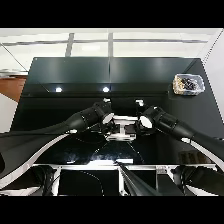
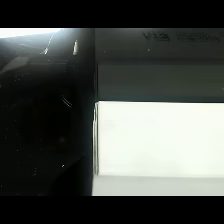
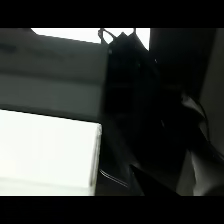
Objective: Fold the box and place the chain.
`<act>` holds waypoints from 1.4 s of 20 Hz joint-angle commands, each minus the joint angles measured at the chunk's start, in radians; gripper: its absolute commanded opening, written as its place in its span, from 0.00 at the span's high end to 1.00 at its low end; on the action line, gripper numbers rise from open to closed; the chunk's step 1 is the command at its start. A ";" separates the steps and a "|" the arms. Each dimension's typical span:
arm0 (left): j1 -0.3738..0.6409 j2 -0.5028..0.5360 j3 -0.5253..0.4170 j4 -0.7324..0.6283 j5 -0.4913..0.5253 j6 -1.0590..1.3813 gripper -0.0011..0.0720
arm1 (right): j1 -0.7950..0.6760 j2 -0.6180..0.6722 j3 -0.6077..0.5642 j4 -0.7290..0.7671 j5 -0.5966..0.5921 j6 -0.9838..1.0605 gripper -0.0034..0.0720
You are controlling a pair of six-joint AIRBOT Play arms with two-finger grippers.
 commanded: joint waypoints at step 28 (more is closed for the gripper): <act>0.002 0.000 0.000 -0.021 -0.001 0.000 0.94 | -0.933 -0.071 0.445 -0.117 -0.066 -0.293 0.01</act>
